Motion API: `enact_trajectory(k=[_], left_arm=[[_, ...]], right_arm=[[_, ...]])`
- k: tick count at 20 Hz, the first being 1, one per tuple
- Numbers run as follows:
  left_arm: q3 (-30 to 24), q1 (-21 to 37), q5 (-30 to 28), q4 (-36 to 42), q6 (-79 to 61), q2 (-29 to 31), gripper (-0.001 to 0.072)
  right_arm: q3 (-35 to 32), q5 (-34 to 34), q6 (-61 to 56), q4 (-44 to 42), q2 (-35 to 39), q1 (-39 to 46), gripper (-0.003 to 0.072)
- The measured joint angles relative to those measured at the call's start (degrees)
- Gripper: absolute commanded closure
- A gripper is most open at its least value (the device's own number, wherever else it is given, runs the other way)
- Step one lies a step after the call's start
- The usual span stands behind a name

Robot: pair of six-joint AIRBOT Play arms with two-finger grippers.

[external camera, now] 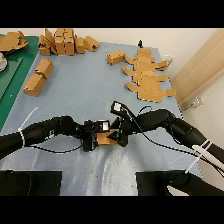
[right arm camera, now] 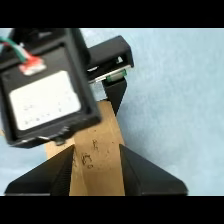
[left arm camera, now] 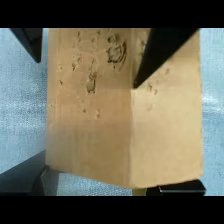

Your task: Fold the box.

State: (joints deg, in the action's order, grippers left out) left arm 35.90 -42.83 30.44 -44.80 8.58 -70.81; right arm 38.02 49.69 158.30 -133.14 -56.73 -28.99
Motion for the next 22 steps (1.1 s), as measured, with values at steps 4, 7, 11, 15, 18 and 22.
enact_trajectory(k=[4,7,11,15,18,22], left_arm=[[0.0,0.0,0.0,0.0,0.0,0.0,0.0241],[0.0,0.0,0.0,0.0,0.0,0.0,0.0241],[0.0,0.0,0.0,0.0,0.0,0.0,0.0241],[0.0,0.0,0.0,0.0,0.0,0.0,0.0241],[0.0,0.0,0.0,0.0,0.0,0.0,0.0241],[0.0,0.0,0.0,0.0,0.0,0.0,0.0241]], right_arm=[[-0.2,-1.7,4.4,4.0,0.7,-4.0,0.0224],[-0.6,-2.8,6.0,7.2,0.9,-6.9,0.0224],[-1.9,-5.3,7.0,10.5,0.9,-9.2,0.0224],[-2.4,-7.9,7.9,13.9,0.9,-9.9,0.0224],[-2.6,-8.9,8.4,15.4,0.9,-10.1,0.0224],[-2.6,-9.7,8.7,16.5,0.9,-11.0,0.0229]])
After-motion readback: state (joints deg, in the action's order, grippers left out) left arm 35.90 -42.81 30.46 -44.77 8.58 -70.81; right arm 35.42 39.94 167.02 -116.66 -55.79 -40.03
